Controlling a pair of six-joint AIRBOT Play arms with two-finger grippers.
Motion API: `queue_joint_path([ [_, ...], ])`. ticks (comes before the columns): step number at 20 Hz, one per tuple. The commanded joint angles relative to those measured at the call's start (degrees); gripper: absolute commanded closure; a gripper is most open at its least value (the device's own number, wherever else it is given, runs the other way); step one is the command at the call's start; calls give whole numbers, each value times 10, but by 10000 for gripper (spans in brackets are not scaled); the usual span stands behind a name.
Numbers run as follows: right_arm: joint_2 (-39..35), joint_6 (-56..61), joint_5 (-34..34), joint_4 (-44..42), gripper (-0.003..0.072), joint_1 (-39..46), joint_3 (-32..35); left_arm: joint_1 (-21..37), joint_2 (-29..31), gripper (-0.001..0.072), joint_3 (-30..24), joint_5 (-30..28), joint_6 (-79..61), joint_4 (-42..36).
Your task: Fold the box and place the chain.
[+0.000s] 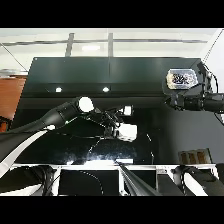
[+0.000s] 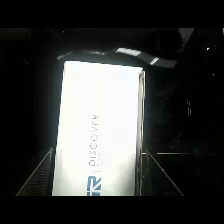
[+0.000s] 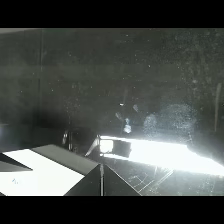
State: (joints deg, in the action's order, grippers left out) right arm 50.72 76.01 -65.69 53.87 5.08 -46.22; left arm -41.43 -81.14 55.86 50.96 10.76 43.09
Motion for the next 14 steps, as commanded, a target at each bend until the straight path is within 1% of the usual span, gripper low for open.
queue_joint_path([
  [1, 0, 0, 0, 0, 653, 0, 0, 0, 0, 3, 0, 0, 2, 3],
  [4, 0, 0, 0, 0, 653, 0, 0, 0, -3, 3, 0, 1, 3, 17],
  [14, 0, 0, 1, 0, 653, 0, 0, -10, -15, 3, 0, 7, 14, 19],
])
